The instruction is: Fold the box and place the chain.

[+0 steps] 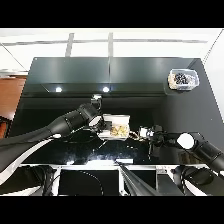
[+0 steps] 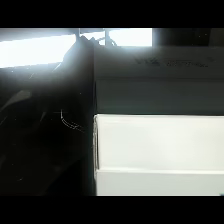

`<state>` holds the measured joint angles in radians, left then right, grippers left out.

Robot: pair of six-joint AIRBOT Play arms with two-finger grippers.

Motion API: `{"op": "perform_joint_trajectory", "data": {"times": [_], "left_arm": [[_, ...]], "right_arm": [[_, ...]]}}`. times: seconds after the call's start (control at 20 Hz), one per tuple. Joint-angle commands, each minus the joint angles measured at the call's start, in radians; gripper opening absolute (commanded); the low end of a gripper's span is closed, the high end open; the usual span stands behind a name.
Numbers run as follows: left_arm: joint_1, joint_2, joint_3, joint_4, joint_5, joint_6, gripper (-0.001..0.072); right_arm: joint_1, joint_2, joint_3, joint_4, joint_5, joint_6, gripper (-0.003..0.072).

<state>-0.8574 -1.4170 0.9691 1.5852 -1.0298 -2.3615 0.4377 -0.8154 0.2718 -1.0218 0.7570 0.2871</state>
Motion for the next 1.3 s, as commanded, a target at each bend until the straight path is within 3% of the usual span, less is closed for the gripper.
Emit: {"op": "perform_joint_trajectory", "data": {"times": [0.0,0.25,0.4,0.55,0.65,0.75,0.9,1.1,1.15,1.25], "left_arm": [[0.0,0.0,0.0,0.0,0.0,0.0,0.0027],[0.0,0.0,0.0,0.0,-0.001,0.0,0.0027],[0.0,0.0,0.0,0.0,0.0,0.0,0.0027],[0.0,0.0,0.0,0.0,0.0,0.0,0.0027],[0.0,0.0,0.0,0.0,0.0,0.0,0.0027],[0.0,0.0,0.0,0.0,0.0,0.0,0.0027],[0.0,0.0,0.0,0.0,0.0,0.0,0.0027],[0.0,0.0,0.0,0.0,0.0,0.0,0.0027],[0.0,0.0,0.0,-0.001,0.0,0.0,0.0027],[0.0,0.0,0.0,-0.005,0.0,0.0,0.0027]], "right_arm": [[0.0,0.001,0.007,-0.003,0.012,0.025,0.0049],[0.0,0.004,0.141,-0.049,0.132,0.135,0.0049],[0.0,0.004,0.296,-0.051,0.263,0.227,0.0045],[0.0,0.004,0.494,-0.036,0.476,0.431,0.0041],[0.0,0.004,0.578,0.005,0.535,0.481,0.0041],[0.0,0.003,0.617,0.107,0.513,0.487,0.0041],[0.001,-0.004,0.618,0.281,0.366,0.588,0.0042],[0.001,-0.075,0.617,0.306,0.335,0.628,0.0043],[0.001,-0.103,0.612,0.306,0.337,0.65,0.0096],[0.0,-0.143,0.606,0.259,0.34,0.705,0.055]]}}
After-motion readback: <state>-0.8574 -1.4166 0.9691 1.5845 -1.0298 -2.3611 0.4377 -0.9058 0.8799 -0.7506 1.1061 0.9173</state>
